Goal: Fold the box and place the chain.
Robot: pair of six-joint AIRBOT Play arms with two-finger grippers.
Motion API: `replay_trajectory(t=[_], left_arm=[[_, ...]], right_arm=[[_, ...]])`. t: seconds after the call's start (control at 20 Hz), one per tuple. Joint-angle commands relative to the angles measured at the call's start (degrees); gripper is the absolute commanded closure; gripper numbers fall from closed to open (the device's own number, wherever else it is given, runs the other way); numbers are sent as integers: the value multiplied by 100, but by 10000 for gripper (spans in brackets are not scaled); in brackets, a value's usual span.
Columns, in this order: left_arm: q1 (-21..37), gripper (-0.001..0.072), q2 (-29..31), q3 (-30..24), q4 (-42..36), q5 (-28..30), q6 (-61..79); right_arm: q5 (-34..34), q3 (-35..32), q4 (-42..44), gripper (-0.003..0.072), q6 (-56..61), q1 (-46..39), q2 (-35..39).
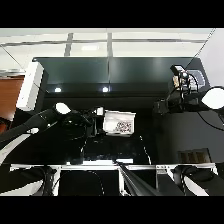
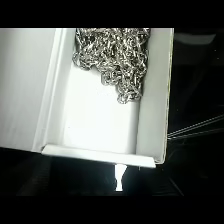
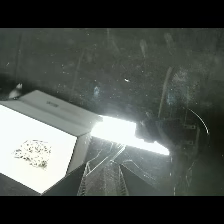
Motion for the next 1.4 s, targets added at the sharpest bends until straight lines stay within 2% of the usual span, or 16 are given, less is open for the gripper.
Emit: replay_trajectory(t=[0.0,0.2,0.3,0.4,0.45,0.5,0.55,0.65,0.8,0.9,0.95,1.15,1.35], left_arm=[[-83,5,-4,4,7,-72,111],[-175,7,-4,4,-125,13,275],[-173,49,-4,4,-122,37,273],[-175,276,-4,4,-122,37,273],[-175,311,-2,4,-122,37,273],[-175,311,-2,4,-122,37,273],[-175,311,-2,4,-122,37,273],[-175,318,-2,4,-122,59,273],[-175,318,-2,4,-122,59,271],[-175,318,-2,4,-122,59,269],[-175,318,-2,4,-122,59,269],[-173,318,-2,4,-122,55,267],[-173,318,-2,4,-122,55,267]], right_arm=[[-7,-2,2,441,0,0,0],[-68,-2,2,441,2,0,0],[-101,-2,2,441,2,0,0],[-129,-2,2,441,0,0,-17],[-166,-2,4,431,2,20,-48],[-221,-2,28,196,2,59,-94],[-317,-2,46,10,-31,138,-168],[-745,-2,173,10,-72,238,-398],[-1381,-2,1360,10,-857,236,-859],[-1165,-2,2214,11,-1784,264,-1235],[-1016,-2,2302,10,-2232,310,-1377],[-835,-2,2282,11,-3886,348,-1480],[-284,-2,2304,11,-5681,363,-1480]])
